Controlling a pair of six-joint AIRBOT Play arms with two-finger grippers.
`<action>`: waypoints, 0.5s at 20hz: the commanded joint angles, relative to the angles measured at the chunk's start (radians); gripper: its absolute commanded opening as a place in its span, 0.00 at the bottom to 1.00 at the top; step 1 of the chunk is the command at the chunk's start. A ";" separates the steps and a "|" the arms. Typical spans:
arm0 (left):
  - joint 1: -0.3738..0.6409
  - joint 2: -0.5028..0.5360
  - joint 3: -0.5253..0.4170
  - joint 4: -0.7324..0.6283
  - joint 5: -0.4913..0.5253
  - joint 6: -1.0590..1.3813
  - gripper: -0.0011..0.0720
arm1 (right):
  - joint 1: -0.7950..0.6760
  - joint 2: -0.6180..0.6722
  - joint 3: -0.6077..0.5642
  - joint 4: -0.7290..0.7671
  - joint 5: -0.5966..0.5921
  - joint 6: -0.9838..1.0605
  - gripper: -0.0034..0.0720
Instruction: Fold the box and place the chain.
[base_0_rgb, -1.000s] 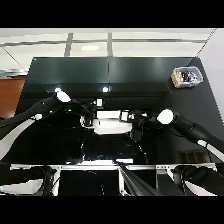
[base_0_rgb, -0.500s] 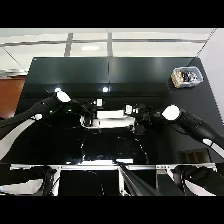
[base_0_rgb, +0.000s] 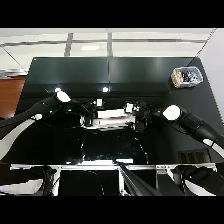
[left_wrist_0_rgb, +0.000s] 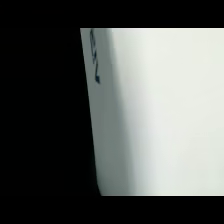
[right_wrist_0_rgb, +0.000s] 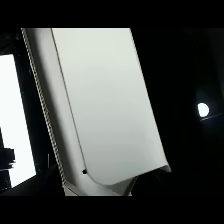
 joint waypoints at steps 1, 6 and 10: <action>0.000 -0.001 0.000 0.000 -0.001 0.000 0.04 | -0.017 0.000 0.001 0.002 -0.012 -0.002 0.89; 0.000 -0.001 0.000 0.000 0.000 0.000 0.04 | -0.046 -0.032 0.001 0.230 0.087 -0.291 0.89; 0.000 -0.001 0.000 0.000 0.000 0.000 0.04 | -0.079 -0.120 0.001 0.309 0.146 -0.389 0.89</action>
